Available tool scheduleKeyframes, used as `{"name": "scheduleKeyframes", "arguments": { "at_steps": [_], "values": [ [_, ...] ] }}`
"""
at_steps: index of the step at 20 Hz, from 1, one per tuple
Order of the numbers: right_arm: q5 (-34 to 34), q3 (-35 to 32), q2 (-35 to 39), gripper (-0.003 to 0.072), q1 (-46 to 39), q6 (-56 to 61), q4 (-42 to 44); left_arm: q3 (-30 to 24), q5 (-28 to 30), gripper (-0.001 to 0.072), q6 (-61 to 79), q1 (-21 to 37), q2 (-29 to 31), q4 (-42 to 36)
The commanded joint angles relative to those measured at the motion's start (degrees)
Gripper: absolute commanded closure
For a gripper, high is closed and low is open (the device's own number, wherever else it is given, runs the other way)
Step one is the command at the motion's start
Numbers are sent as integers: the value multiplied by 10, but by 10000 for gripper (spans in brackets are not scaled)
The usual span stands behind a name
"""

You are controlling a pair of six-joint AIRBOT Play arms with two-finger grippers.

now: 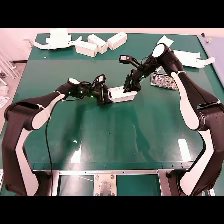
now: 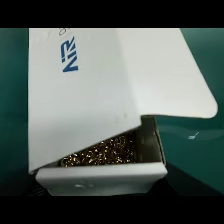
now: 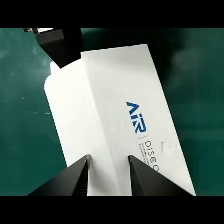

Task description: Fold the box and place the chain.

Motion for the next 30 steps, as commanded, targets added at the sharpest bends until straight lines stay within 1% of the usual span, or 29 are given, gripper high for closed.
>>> {"name": "scheduleKeyframes", "arguments": {
  "at_steps": [1, 5, 6, 11, 12, 13, 17, 18, 20, 21, 30],
  "values": [
    [-19, 1, 0, 340, 0, -9, -3, 0, -3, 243, 1, 0, 0, 1],
    [-32, 6, 1, 346, 3, -16, 1, 0, -3, 243, 1, 0, 0, 1],
    [-32, 10, 1, 378, 6, -21, 2, 0, -3, 243, 1, 0, 0, 1],
    [-30, 16, 3, 395, 8, -24, 2, 0, -3, 243, 1, 0, 0, 1],
    [-29, 16, 3, 425, 8, -24, 1, 0, -3, 243, 1, 0, 0, 1],
    [-25, 16, 3, 426, 8, -24, 2, 0, -3, 243, 1, 0, 0, 1],
    [33, 15, 3, 426, 8, -4, 2, 0, -3, 243, 1, 0, 0, 1],
    [37, 13, 3, 426, 8, -2, 2, 0, -3, 243, 1, 0, 0, 1],
    [28, 8, 3, 430, 8, -2, 2, 0, -3, 243, 1, 0, 0, 1],
    [21, 4, 3, 458, 8, -3, 2, 0, -3, 243, 1, 0, 0, 1],
    [-21, -5, 3, 466, 7, -5, 2, 0, -3, 243, 1, 0, 0, 1]
  ]
}}
